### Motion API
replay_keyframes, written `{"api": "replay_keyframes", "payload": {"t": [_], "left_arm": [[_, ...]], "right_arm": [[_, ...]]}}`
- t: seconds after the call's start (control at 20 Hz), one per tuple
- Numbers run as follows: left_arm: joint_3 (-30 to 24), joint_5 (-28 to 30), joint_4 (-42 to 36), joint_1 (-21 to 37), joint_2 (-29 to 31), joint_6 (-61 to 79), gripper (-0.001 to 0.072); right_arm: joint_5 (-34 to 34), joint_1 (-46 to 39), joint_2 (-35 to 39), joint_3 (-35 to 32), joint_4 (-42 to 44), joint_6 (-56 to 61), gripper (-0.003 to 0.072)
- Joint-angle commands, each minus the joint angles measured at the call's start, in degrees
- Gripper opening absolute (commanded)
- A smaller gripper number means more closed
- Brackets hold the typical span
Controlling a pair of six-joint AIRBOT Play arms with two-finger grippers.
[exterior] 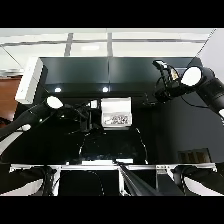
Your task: Fold the box and place the chain.
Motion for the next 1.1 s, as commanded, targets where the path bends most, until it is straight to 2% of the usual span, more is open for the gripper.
{"api": "replay_keyframes", "payload": {"t": [0.0,0.3,1.05], "left_arm": [[1.4,-0.37,-2.93,0.48,-3.39,4.04,0.071],[1.7,1.18,-5.81,0.39,-5.2,5.35,0.071],[1.97,-0.11,-5.77,-0.31,-5.4,6.56,0.0706]], "right_arm": [[-1.11,-0.04,0.02,0.0,0.02,0.0,0.0274],[-1.25,-0.04,0.02,0.0,0.04,0.0,0.0274],[-3.8,-0.04,0.0,0.0,0.09,0.02,0.0274]]}}
